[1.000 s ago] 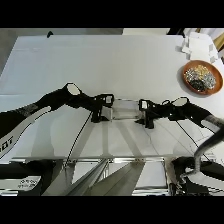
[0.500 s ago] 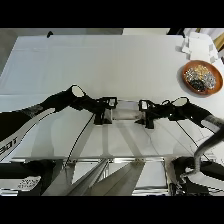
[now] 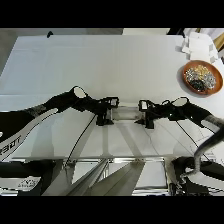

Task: Fold the box and place the chain.

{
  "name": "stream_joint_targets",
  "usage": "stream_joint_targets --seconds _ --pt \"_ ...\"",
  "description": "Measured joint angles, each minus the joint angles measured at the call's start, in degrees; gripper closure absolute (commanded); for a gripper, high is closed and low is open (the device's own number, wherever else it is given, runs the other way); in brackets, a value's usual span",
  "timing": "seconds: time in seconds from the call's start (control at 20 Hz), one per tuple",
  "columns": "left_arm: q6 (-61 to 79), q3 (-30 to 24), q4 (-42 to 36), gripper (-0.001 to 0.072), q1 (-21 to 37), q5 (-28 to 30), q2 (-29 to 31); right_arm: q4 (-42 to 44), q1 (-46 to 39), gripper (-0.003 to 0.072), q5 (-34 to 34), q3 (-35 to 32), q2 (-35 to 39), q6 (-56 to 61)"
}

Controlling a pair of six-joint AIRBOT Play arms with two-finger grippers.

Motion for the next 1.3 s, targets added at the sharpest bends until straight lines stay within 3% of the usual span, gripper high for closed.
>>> stream_joint_targets --seconds 0.05,0.15,0.25,1.3 --pt "-0.3 0.0 -0.2 0.0227 0.0 0.1 0.0 0.0 0.0 0.0294 0.0 0.0 0.0 0.0" --pt "-0.4 0.0 -0.2 0.0241 0.0 0.1 -0.1 0.0 0.0 0.0294 0.0 0.0 0.0 0.1" --pt "-0.4 0.0 -0.2 0.0319 0.0 0.1 -0.1 0.0 0.0 0.0294 0.0 0.0 0.0 0.1" --pt "-0.4 0.0 0.0 0.0318 0.0 0.1 -0.2 0.0 0.0 0.0294 -0.1 0.0 0.0 0.1"
